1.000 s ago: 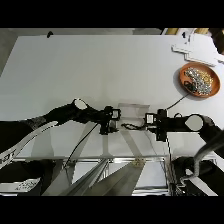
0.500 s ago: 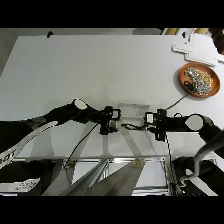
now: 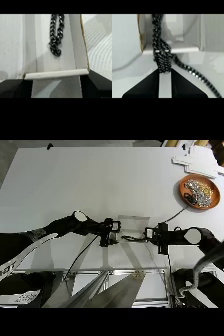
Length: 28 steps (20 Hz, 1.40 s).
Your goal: Fold the box and place the chain.
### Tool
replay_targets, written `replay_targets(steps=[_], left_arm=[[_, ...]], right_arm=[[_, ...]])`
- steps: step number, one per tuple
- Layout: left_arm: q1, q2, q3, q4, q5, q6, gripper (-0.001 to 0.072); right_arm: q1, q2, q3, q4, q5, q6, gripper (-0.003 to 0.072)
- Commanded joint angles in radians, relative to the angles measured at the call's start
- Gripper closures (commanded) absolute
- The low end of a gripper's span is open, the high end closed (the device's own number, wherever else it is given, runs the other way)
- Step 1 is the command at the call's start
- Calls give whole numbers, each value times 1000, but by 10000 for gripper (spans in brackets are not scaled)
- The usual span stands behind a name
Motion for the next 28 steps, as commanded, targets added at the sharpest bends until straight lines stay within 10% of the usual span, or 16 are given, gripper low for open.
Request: replay_targets(steps=[1, 6, 14, 18, 25, 28], left_arm=[[0, 0, 0, 0, 0, 0, 501], [1, 0, 0, 0, 0, 0, 501], [0, 0, 0, 0, 0, 0, 501], [0, 0, 0, 0, 0, 0, 501], [1, 0, 0, 0, 0, 0, 501], [0, 0, 0, 0, 0, 0, 501]], right_arm=[[-1, 51, 0, -137, 19, 157, 666], [-1, 236, 5, -69, 85, 299, 666], [0, 319, 77, 497, 132, 351, 666], [0, 292, 77, 165, 77, 329, 659], [-92, 48, 77, -15, 94, 61, 205], [-92, -44, 77, 23, 100, -16, 207]])
